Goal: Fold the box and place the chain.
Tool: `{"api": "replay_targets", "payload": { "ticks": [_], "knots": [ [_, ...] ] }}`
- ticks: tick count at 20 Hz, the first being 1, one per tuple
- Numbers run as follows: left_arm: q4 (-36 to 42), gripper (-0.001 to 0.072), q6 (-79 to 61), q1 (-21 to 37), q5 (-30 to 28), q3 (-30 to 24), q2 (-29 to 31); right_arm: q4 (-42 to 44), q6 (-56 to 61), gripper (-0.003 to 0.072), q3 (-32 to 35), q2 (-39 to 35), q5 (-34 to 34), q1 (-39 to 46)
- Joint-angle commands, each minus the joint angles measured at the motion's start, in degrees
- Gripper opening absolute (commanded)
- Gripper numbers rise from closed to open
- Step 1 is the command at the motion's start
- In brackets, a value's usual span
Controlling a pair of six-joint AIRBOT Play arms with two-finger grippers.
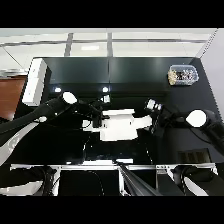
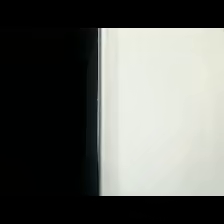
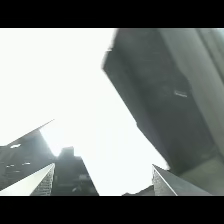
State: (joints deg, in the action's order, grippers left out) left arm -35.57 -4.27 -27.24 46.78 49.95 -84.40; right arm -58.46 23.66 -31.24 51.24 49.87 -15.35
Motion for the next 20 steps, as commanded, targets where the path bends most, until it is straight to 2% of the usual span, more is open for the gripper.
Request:
{"api": "replay_targets", "payload": {
  "ticks": [1, 5, 10, 12, 15, 20],
  "knots": [
    [-0.2, 0.0028, -0.7, -0.2, -1.5, -0.1, -0.7, 2.6, -8.1, 0.0708, 4.3, 0.0, -1.5, -4.1],
    [-0.2, 0.0028, -0.7, -0.2, -1.4, -0.1, -0.7, 4.2, -12.5, 0.0708, 7.5, 0.1, -6.7, -9.5],
    [-0.2, 0.0028, -0.7, -0.2, -1.5, -0.1, -0.7, 9.0, -14.7, 0.0708, 8.8, 4.6, -19.8, -15.7],
    [-0.2, 0.0028, -0.7, -0.2, -1.5, -0.1, -0.7, 8.9, -14.7, 0.0708, 8.8, 5.9, -22.8, -18.1],
    [-0.2, 0.0028, -0.7, -0.2, -1.6, -0.1, -0.8, 8.9, -13.3, 0.0708, 8.4, 6.1, -23.2, -18.6],
    [-0.2, 0.0028, -0.7, -0.2, -1.6, -0.1, -0.7, 6.4, -13.5, 0.0708, 1.4, 5.7, -16.1, -13.5]
  ]
}}
